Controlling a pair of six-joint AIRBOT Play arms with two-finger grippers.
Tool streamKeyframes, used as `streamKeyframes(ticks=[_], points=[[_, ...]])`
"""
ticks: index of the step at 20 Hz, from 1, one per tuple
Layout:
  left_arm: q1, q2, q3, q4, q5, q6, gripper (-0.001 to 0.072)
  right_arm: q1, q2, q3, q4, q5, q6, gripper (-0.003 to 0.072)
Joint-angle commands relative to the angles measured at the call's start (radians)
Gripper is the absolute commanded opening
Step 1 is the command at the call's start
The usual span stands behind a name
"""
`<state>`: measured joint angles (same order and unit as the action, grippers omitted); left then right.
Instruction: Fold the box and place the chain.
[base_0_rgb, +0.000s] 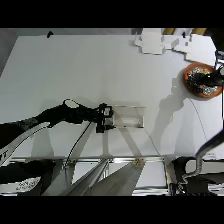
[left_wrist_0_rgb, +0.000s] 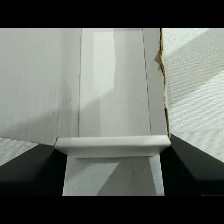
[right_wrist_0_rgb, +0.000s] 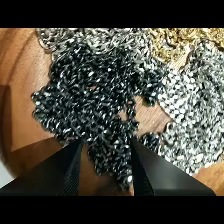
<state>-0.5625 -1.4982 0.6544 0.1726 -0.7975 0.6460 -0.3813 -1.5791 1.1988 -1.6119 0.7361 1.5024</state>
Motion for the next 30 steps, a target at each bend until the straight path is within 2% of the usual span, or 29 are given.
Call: streamKeyframes(ticks=[1,5,8,9,11,18,19,21,24,27,30], points=[[0.000,0.000,0.000,0.000,0.000,0.000,0.0136,-0.003,-0.015,0.001,0.000,-0.026,0.000,0.0292],[0.000,0.000,0.000,0.000,0.000,0.000,0.0136,-0.003,-0.026,0.001,0.009,-0.029,0.000,0.0291],[0.000,0.000,0.000,0.000,0.000,0.000,0.0136,-0.003,-0.053,0.001,0.016,0.013,0.000,0.0290],[0.000,0.000,0.000,0.000,0.000,0.000,0.0136,-0.003,-0.055,0.001,0.015,0.021,0.000,0.0282],[0.000,0.000,0.000,0.000,0.000,0.000,0.0136,-0.003,-0.055,0.001,0.015,0.023,-0.001,0.0219],[0.000,0.000,0.000,0.000,0.000,0.000,0.0136,-0.003,-0.056,0.001,0.012,0.002,-0.001,0.0217],[0.000,0.000,0.000,0.000,0.000,0.000,0.0136,-0.003,-0.058,0.001,0.012,0.003,-0.001,0.0178],[0.000,0.000,0.000,0.000,0.000,0.000,0.0136,-0.003,-0.058,0.001,0.013,0.009,-0.007,0.0022],[0.000,0.000,0.000,0.000,0.000,0.000,0.0136,-0.003,-0.053,0.001,0.013,0.052,-0.019,0.0022],[0.000,0.000,0.000,0.000,0.000,0.000,0.0136,-0.003,0.007,0.001,0.014,0.073,-0.020,0.0022],[0.000,0.000,0.000,0.000,0.000,0.000,0.0136,-0.003,0.126,0.000,0.069,0.109,-0.020,0.0022]])
